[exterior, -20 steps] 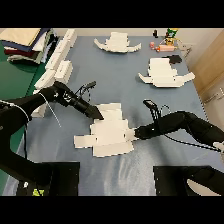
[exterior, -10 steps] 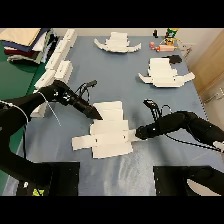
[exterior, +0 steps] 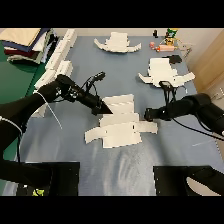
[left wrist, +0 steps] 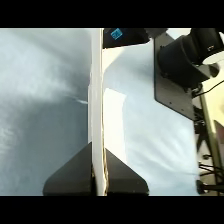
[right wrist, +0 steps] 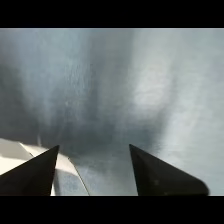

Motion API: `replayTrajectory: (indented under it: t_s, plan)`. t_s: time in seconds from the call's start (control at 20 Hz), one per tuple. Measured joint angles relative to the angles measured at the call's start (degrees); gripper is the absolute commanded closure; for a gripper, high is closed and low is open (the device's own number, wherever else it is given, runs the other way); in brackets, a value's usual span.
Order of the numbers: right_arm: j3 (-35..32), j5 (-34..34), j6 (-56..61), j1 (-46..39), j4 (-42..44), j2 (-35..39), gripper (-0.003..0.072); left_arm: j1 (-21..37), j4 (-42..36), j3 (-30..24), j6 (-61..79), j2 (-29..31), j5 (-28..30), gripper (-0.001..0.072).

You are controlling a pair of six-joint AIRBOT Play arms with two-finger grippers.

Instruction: Fold the box.

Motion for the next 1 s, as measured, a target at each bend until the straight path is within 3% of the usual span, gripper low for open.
replayTrajectory:
  t_s: [0.25, 0.3, 0.45, 0.6, 0.75, 1.0]
  plan:
    - [7.48, -4.70, 4.20, -0.87, -2.05, 1.77, 0.0007, -5.07, 0.26, -1.70, 4.83, 2.51, 6.05, 0.0704]
    - [8.09, -5.25, 4.61, -0.92, -2.23, 2.12, 0.0050, -6.12, 0.24, -2.69, 5.95, 3.54, 7.80, 0.0704]
    - [9.03, -6.16, 5.51, -1.03, -2.43, 2.73, 0.0280, -9.27, 0.26, -6.88, 9.40, 8.09, 13.77, 0.0703]
    - [9.14, -6.67, 5.79, -1.03, -2.56, 2.93, 0.0613, -12.66, 0.04, -11.96, 13.51, 13.38, 21.18, 0.0702]
    - [8.85, -6.95, 6.03, -1.03, -2.62, 2.99, 0.0649, -15.76, -0.15, -15.89, 17.09, 16.24, 27.47, 0.0698]
    - [8.33, -7.06, 6.08, -1.05, -2.58, 3.02, 0.0671, -17.84, -0.28, -18.16, 20.20, 15.82, 31.52, 0.0697]
